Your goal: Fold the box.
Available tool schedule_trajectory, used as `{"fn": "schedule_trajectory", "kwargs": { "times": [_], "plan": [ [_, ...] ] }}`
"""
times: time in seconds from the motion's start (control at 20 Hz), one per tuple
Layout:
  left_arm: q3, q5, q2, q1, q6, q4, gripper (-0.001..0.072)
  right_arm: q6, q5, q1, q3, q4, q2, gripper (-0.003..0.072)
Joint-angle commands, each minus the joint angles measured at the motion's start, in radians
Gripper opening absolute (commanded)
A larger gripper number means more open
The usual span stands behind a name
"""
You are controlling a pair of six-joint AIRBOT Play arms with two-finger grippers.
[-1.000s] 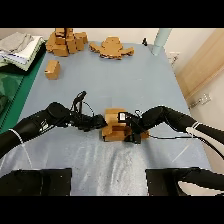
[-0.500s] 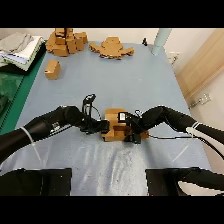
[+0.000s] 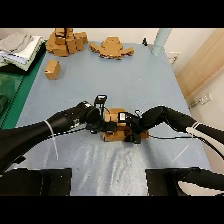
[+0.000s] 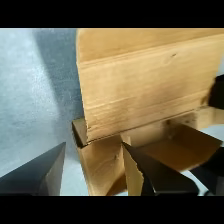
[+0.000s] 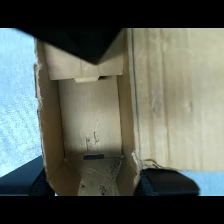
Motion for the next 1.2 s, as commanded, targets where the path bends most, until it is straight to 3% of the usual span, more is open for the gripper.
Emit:
{"fn": "schedule_trajectory", "kwargs": {
  "times": [0.0,0.25,0.5,0.85,1.1,1.15],
  "plan": [
    [0.050,-0.080,-0.051,-0.032,-0.113,0.093,0.0550,0.000,0.000,0.000,0.000,0.000,0.000,0.0600],
    [0.152,-0.231,-0.126,-0.058,-0.200,0.195,0.0542,0.000,0.000,0.001,0.000,0.000,0.000,0.0599],
    [0.173,-0.181,-0.137,-0.058,-0.199,0.113,0.0543,0.000,0.000,0.000,0.000,0.000,0.000,0.0600],
    [0.170,-0.194,-0.153,-0.058,-0.200,0.089,0.0540,0.000,0.000,0.000,0.000,0.000,0.000,0.0600],
    [0.169,-0.186,-0.186,-0.065,-0.204,0.094,0.0115,0.000,0.000,0.001,0.000,0.000,0.000,0.0599],
    [0.170,-0.186,-0.190,-0.068,-0.206,0.095,0.0092,0.000,0.000,0.000,0.000,0.000,0.000,0.0600]
  ]
}}
